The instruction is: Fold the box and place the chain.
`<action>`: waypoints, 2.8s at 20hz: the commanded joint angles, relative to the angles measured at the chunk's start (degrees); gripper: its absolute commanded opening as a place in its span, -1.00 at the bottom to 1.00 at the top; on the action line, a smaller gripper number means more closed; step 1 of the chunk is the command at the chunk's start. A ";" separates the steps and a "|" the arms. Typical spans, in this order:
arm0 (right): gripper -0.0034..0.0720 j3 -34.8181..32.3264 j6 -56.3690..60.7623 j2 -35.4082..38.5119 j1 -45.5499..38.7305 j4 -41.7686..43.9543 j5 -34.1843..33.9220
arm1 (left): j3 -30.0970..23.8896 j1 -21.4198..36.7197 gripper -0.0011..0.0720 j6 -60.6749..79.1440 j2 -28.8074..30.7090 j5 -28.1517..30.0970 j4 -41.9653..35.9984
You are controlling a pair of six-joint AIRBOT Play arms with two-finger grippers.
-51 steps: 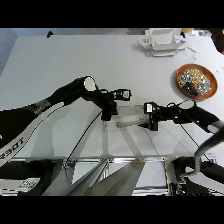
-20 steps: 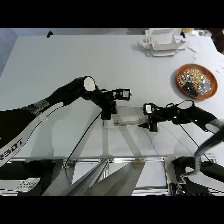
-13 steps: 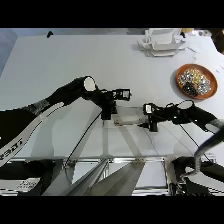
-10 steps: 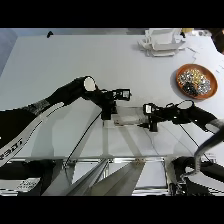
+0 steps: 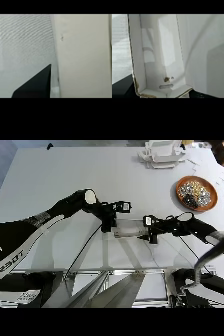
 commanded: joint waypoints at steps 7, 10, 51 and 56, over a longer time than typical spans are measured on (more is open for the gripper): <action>-0.01 -0.02 0.00 -0.02 0.02 -0.48 0.68 | 0.07 0.28 -0.36 -3.17 5.25 -6.10 7.80; -0.02 -0.02 0.00 -0.02 0.02 -1.11 0.72 | 0.07 1.33 -0.17 -5.88 8.81 -6.91 10.36; -0.02 -0.02 -0.04 -0.02 0.02 -1.07 0.76 | 0.02 -2.80 -0.96 -51.49 12.39 -1.27 19.67; -0.02 -0.02 -0.04 -0.02 0.02 -1.09 0.76 | 0.00 -2.91 -0.95 -29.62 11.76 -13.68 17.86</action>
